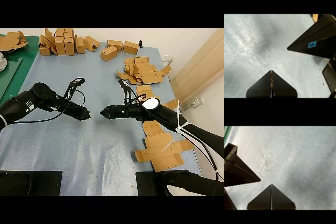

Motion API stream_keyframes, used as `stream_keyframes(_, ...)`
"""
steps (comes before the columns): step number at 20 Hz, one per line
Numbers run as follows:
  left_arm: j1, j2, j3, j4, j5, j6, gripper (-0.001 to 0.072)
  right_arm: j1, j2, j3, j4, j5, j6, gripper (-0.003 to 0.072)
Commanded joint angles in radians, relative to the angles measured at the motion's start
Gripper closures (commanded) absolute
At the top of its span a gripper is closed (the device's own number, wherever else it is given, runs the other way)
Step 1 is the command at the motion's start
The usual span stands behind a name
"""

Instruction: Fold the box.

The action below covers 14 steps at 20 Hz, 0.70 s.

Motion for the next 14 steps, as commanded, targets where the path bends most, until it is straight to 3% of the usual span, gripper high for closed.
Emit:
stream_keyframes(1, 0.000, 0.000, 0.001, 0.000, 0.000, 0.000, 0.0698, 0.000, 0.000, 0.001, 0.000, 0.000, 0.000, 0.0684)
stream_keyframes(14, -0.002, 0.000, 0.001, 0.000, 0.000, 0.000, 0.0697, 0.002, 0.000, 0.001, 0.061, -0.012, 0.018, 0.0684)
